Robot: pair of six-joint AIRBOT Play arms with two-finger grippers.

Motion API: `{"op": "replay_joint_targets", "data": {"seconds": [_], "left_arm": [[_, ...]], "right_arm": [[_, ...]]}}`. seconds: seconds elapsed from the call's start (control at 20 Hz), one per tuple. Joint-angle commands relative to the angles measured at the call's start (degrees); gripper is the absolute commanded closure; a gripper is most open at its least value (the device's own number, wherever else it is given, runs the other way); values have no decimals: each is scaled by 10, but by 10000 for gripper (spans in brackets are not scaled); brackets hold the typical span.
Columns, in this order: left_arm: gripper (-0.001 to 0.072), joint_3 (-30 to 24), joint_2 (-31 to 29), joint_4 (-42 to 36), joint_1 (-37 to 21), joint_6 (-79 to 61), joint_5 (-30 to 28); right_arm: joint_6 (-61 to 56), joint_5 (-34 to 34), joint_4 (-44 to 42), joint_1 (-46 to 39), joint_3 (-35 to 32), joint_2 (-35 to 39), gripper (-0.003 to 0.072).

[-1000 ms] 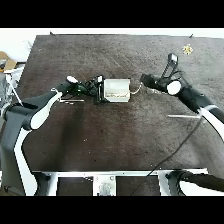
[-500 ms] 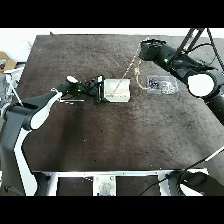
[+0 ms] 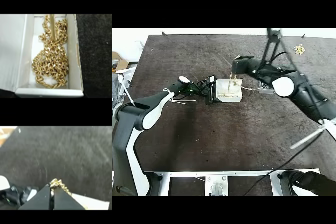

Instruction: Fold the box and place the chain.

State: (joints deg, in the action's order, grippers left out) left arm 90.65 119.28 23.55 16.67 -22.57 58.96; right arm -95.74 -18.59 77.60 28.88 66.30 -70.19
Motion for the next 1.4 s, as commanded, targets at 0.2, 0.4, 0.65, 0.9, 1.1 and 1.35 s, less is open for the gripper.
{"op": "replay_joint_targets", "data": {"seconds": [0.2, 0.4, 0.65, 0.9, 1.1, 1.35], "left_arm": [[440, 0, 0, 0, 0, 0, 0], [440, 0, 0, 0, 0, 0, 0], [440, 0, 0, 0, 0, 0, 0], [440, 0, 0, 0, 0, 0, 0], [440, 0, 0, 0, 0, 0, 0], [440, 0, 0, 0, 0, 0, 0]], "right_arm": [[-5, -20, -4, 12, -19, -130, 684], [-4, -27, -3, 1, -19, -170, 187], [-5, -87, 19, -73, -44, -115, 408], [-85, -51, 14, -196, -156, -66, 407], [-90, 50, -58, -226, -167, -116, 298], [-91, 76, -89, -219, -119, -195, 300]]}}
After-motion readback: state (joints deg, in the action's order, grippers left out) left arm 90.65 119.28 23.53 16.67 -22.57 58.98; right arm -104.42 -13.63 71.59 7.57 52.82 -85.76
